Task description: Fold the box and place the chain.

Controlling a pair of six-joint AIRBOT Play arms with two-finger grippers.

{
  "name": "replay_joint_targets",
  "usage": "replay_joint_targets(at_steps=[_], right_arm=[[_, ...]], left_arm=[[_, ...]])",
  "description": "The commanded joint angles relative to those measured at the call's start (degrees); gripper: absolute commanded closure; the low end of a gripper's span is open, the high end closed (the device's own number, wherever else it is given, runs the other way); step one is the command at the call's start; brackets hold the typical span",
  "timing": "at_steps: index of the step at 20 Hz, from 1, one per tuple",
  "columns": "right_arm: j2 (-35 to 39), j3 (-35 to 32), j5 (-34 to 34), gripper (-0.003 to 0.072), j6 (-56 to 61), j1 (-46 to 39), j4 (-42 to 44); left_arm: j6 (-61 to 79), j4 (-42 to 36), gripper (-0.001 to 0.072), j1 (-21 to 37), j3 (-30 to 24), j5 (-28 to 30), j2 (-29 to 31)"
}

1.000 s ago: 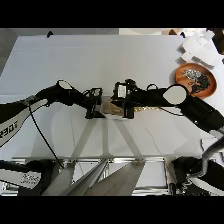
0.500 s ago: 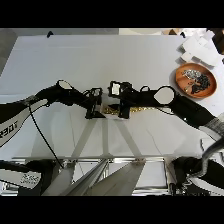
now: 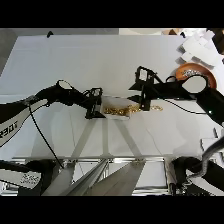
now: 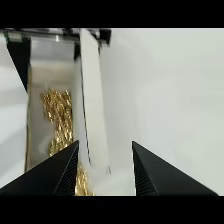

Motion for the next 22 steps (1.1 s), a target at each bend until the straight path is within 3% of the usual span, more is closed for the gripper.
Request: replay_joint_targets(at_steps=[1,4,5,8,20,21,22], right_arm=[[-2.89,-0.70,4.28,0.0320,-0.22,-5.97,-6.05],[-9.09,-0.70,5.60,0.0305,-9.33,-6.51,-5.84],[-11.45,-0.70,6.16,0.0251,-15.41,-6.40,-5.22],[-16.96,-0.70,6.54,0.0245,-23.98,-6.32,-5.03],[-23.23,-0.70,2.36,0.0248,-21.79,-2.91,-5.42],[-23.78,-0.70,1.38,0.0254,-18.93,-2.84,-5.75],[-24.33,-0.70,0.61,0.0314,-15.76,-2.84,-6.69]], left_arm=[[0.00,-0.02,0.0432,0.04,0.00,0.00,0.02],[0.02,-0.02,0.0432,0.04,0.00,0.00,0.02],[0.02,-0.02,0.0432,0.04,0.00,0.00,0.02],[0.00,-0.02,0.0432,0.04,0.00,0.00,0.02],[0.02,-0.04,0.0432,0.04,0.00,0.00,0.02],[0.02,-0.04,0.0432,0.04,0.00,0.00,0.02],[0.02,-0.04,0.0432,0.04,0.00,0.00,0.02]])
